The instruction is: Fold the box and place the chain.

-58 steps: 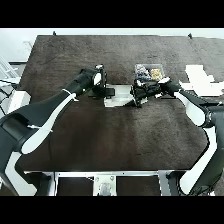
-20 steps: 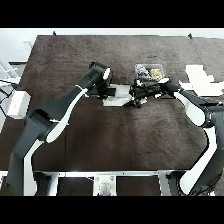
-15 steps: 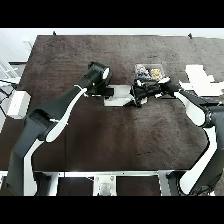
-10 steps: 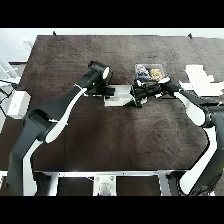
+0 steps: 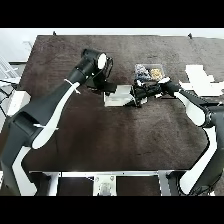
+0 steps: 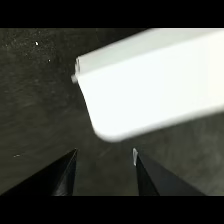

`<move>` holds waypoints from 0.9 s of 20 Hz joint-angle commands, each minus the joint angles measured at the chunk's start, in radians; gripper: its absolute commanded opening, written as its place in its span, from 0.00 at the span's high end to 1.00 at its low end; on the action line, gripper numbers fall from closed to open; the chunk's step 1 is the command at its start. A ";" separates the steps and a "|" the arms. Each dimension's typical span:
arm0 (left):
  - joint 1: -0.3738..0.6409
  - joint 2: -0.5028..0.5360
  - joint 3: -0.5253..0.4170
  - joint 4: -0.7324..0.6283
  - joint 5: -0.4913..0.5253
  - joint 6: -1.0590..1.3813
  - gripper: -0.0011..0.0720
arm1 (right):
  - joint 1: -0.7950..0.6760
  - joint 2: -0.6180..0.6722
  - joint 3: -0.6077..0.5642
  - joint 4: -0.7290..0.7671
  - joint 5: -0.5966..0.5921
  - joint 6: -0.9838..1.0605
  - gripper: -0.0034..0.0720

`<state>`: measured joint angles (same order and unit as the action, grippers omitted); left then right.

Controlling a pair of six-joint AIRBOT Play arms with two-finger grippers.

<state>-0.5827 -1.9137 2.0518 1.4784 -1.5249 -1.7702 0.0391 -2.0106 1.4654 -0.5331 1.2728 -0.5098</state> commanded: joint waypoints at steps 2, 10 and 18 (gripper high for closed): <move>0.026 0.043 -0.004 0.018 -0.060 0.335 0.39 | 0.001 0.000 0.000 0.001 0.000 0.001 0.28; 0.186 0.045 -0.017 -0.254 0.009 1.048 0.43 | 0.001 0.000 0.000 0.001 0.000 0.001 0.28; 0.293 0.045 -0.259 -0.480 0.193 1.472 0.43 | 0.001 0.000 0.000 0.001 0.000 0.001 0.28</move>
<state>-0.3115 -1.8694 1.8553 1.0603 -1.4185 -0.4500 0.0395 -2.0106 1.4654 -0.5323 1.2728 -0.5091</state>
